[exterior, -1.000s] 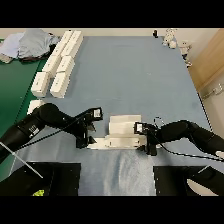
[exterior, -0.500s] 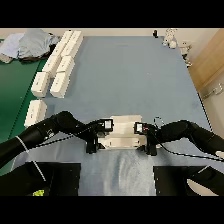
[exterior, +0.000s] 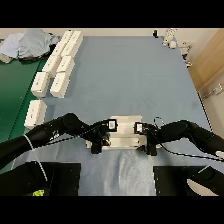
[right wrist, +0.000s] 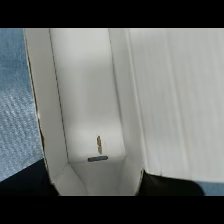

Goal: Fold the box.

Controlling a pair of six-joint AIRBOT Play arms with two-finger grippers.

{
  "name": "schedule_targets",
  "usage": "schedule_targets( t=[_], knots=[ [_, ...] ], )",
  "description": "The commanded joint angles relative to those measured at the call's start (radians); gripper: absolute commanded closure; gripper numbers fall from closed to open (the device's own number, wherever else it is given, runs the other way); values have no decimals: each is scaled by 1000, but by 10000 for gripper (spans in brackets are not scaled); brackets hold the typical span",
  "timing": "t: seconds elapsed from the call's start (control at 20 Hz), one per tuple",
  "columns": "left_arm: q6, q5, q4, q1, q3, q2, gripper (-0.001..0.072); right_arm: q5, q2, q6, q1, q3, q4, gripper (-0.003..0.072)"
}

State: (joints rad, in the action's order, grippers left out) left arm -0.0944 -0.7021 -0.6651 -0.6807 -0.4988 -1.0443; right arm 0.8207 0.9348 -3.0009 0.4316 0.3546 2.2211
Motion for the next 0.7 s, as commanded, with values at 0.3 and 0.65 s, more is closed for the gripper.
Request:
schedule_targets(
  t=[0.3,0.65],
  knots=[
    [77,116,154,-55,-2,-24,495,0,0,0,0,0,0,143],
    [75,64,150,-55,-2,-24,34,0,0,0,0,0,0,143]
  ],
)
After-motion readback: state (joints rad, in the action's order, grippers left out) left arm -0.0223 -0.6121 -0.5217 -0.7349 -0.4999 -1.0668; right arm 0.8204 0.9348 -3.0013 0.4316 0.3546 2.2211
